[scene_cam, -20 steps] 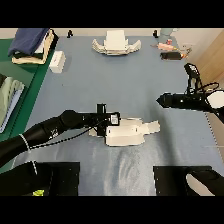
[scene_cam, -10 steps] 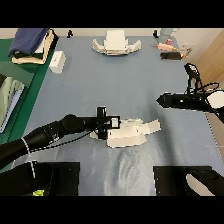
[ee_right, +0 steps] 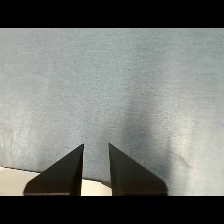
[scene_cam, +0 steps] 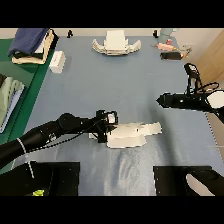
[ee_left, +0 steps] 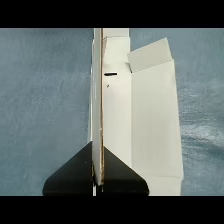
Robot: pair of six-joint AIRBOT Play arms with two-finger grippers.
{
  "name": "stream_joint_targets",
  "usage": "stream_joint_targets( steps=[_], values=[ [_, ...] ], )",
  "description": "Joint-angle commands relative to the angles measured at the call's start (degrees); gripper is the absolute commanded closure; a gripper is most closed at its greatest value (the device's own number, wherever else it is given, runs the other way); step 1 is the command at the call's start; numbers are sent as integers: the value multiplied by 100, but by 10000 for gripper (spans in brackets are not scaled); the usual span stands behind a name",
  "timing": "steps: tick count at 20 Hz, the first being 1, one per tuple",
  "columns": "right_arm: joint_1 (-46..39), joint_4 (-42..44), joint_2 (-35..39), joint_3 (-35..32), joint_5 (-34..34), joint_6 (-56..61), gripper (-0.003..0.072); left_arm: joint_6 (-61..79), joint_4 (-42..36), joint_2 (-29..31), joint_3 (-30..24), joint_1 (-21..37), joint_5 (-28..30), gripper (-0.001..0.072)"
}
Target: Fold the box.
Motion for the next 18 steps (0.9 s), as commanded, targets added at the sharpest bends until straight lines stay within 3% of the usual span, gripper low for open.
stream_joint_targets(
  steps=[1, 4, 9, 18],
  values=[
    [2, 11, 0, -2, 0, -2, 452, -227, 11, 39, 28, 334, -686, 697],
    [2, 13, 0, -2, 2, -2, 452, -614, 11, 39, 229, 675, -868, 697],
    [2, 13, 0, -2, 0, -2, 453, -592, 13, -79, 680, 1290, -1663, 697],
    [2, 37, -2, -225, -83, -2, 452, 50, 42, -341, 737, 1025, -1860, 696]
  ],
)
